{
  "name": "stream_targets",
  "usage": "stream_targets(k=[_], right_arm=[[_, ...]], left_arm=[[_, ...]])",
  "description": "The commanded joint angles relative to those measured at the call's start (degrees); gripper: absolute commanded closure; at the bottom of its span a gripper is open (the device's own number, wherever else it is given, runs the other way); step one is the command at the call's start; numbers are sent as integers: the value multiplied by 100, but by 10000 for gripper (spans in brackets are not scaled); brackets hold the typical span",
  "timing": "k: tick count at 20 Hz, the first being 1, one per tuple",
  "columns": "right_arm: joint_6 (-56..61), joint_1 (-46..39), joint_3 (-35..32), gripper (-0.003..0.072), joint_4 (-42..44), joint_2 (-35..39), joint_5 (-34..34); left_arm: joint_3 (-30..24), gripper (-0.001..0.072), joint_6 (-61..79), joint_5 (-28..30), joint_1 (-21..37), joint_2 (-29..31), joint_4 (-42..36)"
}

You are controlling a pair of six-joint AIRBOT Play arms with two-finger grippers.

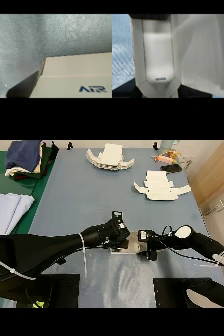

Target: Fold the box.

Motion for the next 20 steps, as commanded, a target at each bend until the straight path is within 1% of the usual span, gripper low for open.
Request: stream_targets(k=[1, 2, 9, 11, 12, 18, 19, 20], right_arm=[[0, -2, -2, 165, 0, -4, 0], [0, -2, -2, 165, 0, -2, 0], [0, -2, -2, 165, 0, -2, 0], [0, -2, -2, 165, 0, -2, 0], [0, -2, -2, 165, 0, -2, 0], [0, -2, -2, 165, 0, -2, 0], [0, -2, -2, 165, 0, -2, 0], [0, -2, -2, 165, 2, -2, 0]], left_arm=[[63, 617, -387, -68, -37, -107, 122], [76, 695, -391, -57, -39, -107, 153], [109, 691, -435, -269, -39, -96, 186], [188, 232, -411, -446, -37, -96, 188], [236, 199, -409, -476, -37, -96, 190], [269, 200, -542, -452, -33, -98, 431], [269, 244, -566, -426, -33, -101, 511], [269, 333, -562, -372, -33, -109, 557]])
